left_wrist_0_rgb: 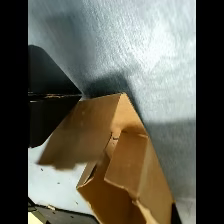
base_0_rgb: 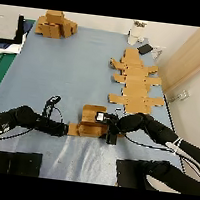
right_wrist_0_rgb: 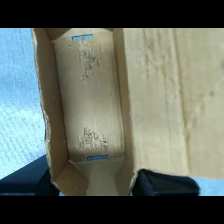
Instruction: Fold the box.
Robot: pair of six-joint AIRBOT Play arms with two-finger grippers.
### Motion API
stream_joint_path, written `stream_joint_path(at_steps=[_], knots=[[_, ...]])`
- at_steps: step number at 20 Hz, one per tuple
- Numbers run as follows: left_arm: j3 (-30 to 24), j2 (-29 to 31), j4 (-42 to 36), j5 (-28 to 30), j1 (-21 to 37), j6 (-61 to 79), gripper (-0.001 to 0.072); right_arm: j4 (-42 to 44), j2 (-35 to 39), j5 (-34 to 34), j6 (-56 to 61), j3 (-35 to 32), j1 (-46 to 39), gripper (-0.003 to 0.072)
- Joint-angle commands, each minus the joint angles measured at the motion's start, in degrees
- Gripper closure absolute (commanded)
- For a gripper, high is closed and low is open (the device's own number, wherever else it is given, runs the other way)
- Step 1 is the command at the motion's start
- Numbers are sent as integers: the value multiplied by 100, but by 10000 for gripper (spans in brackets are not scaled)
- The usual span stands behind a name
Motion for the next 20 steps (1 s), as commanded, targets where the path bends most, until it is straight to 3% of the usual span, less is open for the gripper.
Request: stream_joint_path(at_steps=[1, 7, 8, 9, 10, 20], knots=[[85, 192, -92, -129, 7, 83, 702, 2, -4, 2, 2, 2, -2, 123], [101, 352, -420, -256, 4, 225, 697, 2, -4, 2, 2, 2, -2, 123], [103, 352, -643, -216, 4, 407, 637, 2, -4, 2, 2, 2, -2, 123], [103, 352, -798, -214, 7, 498, 313, 2, -4, 2, 2, 2, -2, 123], [103, 352, -822, -216, 7, 496, 189, 2, -4, 0, 2, 2, -2, 123], [103, 352, -1231, -221, 11, 494, 186, 2, -4, 2, 2, 2, -2, 123]])
